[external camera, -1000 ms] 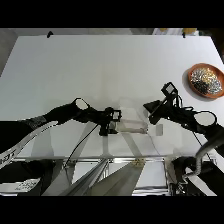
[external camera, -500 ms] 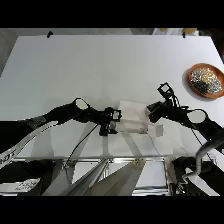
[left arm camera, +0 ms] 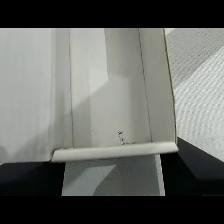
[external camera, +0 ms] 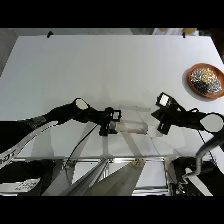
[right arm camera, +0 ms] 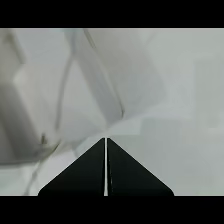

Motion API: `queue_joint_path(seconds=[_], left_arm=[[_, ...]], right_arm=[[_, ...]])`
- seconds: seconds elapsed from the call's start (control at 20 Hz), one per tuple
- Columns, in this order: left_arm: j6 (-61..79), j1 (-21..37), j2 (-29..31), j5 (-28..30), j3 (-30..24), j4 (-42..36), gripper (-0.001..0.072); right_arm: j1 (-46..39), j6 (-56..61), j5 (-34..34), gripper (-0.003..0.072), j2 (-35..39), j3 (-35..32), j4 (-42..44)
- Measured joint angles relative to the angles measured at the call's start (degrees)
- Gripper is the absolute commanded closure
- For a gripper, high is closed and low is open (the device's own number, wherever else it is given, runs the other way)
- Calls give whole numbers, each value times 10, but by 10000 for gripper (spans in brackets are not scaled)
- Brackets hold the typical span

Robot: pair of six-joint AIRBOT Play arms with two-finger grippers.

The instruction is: Fold the box and place the chain.

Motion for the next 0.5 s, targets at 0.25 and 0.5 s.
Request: queue_joint_path(seconds=[0.25,0.5], left_arm=[[0,0,0,0,0,0,456],[0,0,0,0,0,0,456]], right_arm=[[0,-126,98,666,10,-8,-49],[0,-186,93,567,12,-38,-27]])
